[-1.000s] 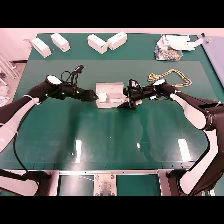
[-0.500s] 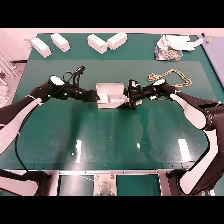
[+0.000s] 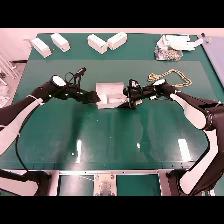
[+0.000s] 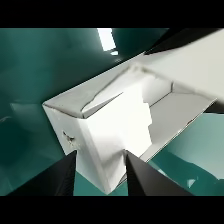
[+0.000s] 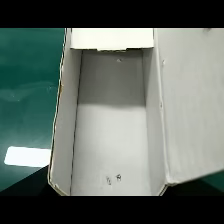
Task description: Fold the box and place the chain.
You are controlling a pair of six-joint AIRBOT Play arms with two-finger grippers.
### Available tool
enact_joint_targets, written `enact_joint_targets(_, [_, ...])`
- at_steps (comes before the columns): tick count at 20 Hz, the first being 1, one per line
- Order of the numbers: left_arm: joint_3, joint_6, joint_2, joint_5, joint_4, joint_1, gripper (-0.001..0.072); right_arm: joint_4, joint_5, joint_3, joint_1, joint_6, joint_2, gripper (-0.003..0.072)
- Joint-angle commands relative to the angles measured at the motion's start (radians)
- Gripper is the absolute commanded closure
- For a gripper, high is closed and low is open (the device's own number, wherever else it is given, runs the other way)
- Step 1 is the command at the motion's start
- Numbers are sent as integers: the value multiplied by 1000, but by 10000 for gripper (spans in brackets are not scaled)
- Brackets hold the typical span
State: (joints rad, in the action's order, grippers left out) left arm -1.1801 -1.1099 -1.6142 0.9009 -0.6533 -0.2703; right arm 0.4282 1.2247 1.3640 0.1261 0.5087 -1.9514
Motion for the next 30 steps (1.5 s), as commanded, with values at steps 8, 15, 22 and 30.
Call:
enact_joint_targets(8, [-78, -167, 2, 58, -93, -21, 339, 2, -1, 0, 1, 0, 0, 111])
enact_joint_targets(15, [-95, -312, 2, 54, -206, -66, 331, 2, -1, 0, 1, 0, 0, 111])
enact_joint_targets(22, [-95, -363, 2, 1, -234, -66, 331, 2, -1, 0, 1, 0, 0, 111])
enact_joint_targets(30, [-149, -383, 2, -11, -257, -108, 333, 2, -1, 0, 1, 0, 0, 111])
